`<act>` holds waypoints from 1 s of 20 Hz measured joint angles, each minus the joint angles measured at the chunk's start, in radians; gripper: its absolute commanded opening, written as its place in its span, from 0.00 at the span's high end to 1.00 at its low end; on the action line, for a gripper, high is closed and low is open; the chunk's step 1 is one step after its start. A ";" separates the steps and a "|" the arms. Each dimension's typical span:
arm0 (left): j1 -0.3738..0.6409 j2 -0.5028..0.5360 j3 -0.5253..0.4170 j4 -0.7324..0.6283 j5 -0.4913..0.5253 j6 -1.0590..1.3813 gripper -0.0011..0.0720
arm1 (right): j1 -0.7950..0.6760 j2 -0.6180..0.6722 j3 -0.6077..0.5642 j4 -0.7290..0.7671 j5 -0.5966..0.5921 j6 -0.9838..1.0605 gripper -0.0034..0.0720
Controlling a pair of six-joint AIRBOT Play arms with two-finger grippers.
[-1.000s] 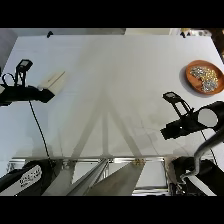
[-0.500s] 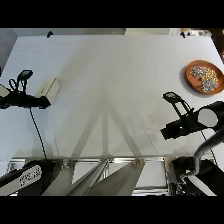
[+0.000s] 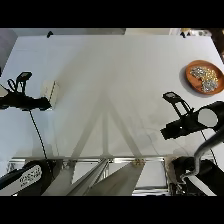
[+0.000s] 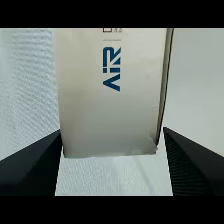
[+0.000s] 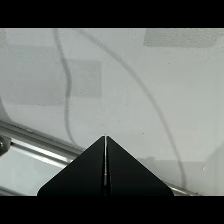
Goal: Fold the box and place the chain.
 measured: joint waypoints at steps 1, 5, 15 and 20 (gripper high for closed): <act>-0.008 0.026 0.000 0.000 0.011 -0.005 0.03 | 0.000 0.000 0.000 0.000 0.000 0.000 0.93; -0.052 0.147 0.000 0.000 0.061 -0.014 0.04 | 0.000 0.000 0.000 0.000 0.000 0.000 0.93; -0.301 0.294 0.000 0.000 -0.022 -0.017 0.98 | 0.000 0.000 0.000 0.000 0.000 0.000 0.93; -0.390 0.262 0.000 -0.003 -0.089 -0.005 0.98 | 0.000 0.000 0.000 0.000 0.000 0.000 0.93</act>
